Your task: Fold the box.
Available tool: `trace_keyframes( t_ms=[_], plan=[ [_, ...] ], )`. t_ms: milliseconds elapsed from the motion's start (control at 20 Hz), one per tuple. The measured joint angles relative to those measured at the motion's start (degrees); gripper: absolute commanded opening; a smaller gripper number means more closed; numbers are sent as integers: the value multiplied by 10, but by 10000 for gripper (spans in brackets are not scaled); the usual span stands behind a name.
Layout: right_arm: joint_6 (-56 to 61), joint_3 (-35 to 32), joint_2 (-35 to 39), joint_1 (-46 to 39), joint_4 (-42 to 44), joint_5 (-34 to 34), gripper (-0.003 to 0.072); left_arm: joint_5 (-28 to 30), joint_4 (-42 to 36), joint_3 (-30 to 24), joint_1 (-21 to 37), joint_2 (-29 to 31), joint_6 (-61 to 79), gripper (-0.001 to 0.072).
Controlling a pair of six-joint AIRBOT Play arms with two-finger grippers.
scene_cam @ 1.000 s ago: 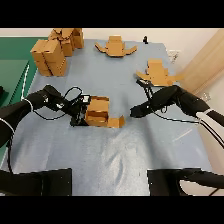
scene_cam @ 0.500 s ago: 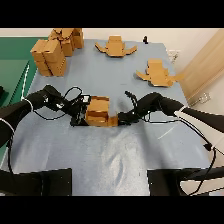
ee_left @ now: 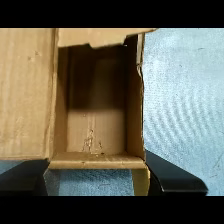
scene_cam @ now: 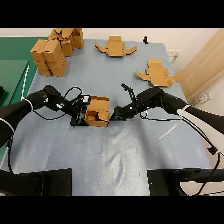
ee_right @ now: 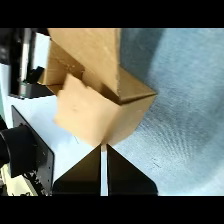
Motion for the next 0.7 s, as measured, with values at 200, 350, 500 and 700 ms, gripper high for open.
trace_keyframes(
  t_ms=[200,350,500,700],
  plan=[
    [-1,1,3,0,15,-8,191,-2,-1,0,0,0,0,22],
    [0,1,3,3,20,0,294,-3,-2,0,0,0,0,22],
    [20,6,1,14,12,27,349,-3,-2,0,0,0,0,22],
    [39,11,5,22,-10,44,349,-4,-2,0,0,0,0,22]
  ],
)
